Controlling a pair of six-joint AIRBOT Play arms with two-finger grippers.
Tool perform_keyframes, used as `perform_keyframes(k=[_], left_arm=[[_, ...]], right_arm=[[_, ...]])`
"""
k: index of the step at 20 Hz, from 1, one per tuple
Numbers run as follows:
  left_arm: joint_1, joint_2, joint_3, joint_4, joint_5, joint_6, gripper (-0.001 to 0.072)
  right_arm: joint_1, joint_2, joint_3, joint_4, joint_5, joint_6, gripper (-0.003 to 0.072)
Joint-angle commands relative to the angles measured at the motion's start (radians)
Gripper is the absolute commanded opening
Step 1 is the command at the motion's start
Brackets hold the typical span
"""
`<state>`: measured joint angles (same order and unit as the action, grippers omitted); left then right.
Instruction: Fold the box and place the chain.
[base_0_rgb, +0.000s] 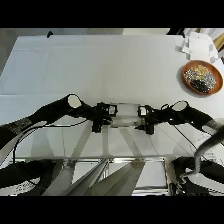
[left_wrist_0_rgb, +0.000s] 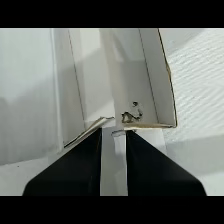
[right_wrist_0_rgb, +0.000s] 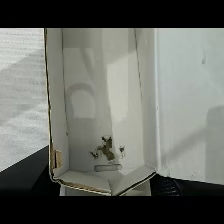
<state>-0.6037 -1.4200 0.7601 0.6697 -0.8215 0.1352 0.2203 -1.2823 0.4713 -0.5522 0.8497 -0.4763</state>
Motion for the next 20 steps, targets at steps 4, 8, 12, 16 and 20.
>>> perform_keyframes(k=[4,8,12,16,20], left_arm=[[-0.003,-0.006,0.000,-0.046,0.045,-0.001,0.0150],[-0.003,-0.006,0.000,-0.063,0.055,-0.002,0.0149],[-0.031,-0.006,0.000,-0.072,0.059,-0.003,0.0060],[-0.053,-0.006,0.000,-0.079,0.058,-0.004,0.0093],[-0.058,-0.006,0.000,-0.078,0.055,-0.005,0.0177]], right_arm=[[0.000,0.000,0.000,0.000,0.000,0.000,0.0359],[0.000,0.000,0.000,0.000,0.000,0.000,0.0359],[0.000,0.000,0.000,0.000,0.000,0.000,0.0359],[0.000,0.000,0.000,0.000,0.000,0.000,0.0359],[0.000,0.000,0.000,0.000,0.000,0.000,0.0359]])
